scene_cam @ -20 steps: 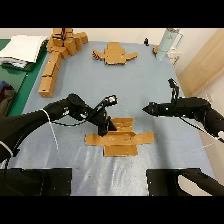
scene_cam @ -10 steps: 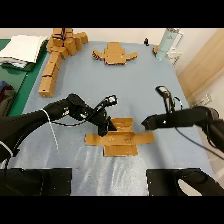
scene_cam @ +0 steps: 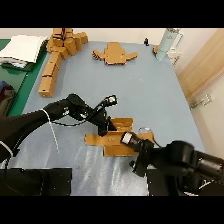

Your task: Fold the box.

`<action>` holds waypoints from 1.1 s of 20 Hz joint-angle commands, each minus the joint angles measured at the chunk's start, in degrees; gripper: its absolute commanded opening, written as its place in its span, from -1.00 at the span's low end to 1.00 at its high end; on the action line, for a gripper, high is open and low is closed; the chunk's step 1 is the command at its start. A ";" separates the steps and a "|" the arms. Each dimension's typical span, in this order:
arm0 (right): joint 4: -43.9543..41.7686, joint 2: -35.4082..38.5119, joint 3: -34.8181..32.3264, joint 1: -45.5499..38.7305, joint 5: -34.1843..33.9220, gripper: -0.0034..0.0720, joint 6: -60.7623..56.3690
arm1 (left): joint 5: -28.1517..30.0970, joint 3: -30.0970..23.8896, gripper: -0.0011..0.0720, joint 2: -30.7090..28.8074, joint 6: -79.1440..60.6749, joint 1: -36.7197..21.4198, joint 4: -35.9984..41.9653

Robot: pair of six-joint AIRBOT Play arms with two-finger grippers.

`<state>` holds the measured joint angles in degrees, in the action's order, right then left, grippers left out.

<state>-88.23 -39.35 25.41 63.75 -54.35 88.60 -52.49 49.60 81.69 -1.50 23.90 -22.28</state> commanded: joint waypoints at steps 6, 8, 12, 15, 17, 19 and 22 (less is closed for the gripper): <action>24.35 -13.84 -0.83 8.13 11.10 0.63 -5.31 | 0.02 -0.04 -0.94 0.02 -0.02 0.04 -0.02; 31.23 -14.25 -0.61 8.07 11.30 0.63 -11.15 | 0.00 -0.04 -0.94 0.02 -0.04 0.04 -0.02; 40.19 -13.66 -0.28 8.02 11.17 0.63 -18.29 | 0.02 -0.04 -0.94 0.02 -0.02 0.04 -0.02; 39.95 -11.67 0.48 8.02 10.36 0.63 -19.34 | 0.00 -0.04 -0.94 0.02 -0.02 0.04 -0.02; 38.93 -11.17 0.46 8.02 10.34 0.63 -19.69 | 0.02 -0.04 -0.94 0.02 -0.02 0.04 -0.02; 37.40 -11.41 0.46 8.02 10.36 0.63 -19.67 | 0.02 -0.04 -0.94 0.02 -0.02 0.04 -0.02; 38.10 -11.41 0.48 8.00 10.56 0.64 -19.67 | 0.00 -0.04 -0.94 0.02 -0.02 0.04 -0.02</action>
<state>-50.35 -50.87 25.80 71.77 -43.88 69.45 -52.47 49.58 81.69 -1.52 23.90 -22.28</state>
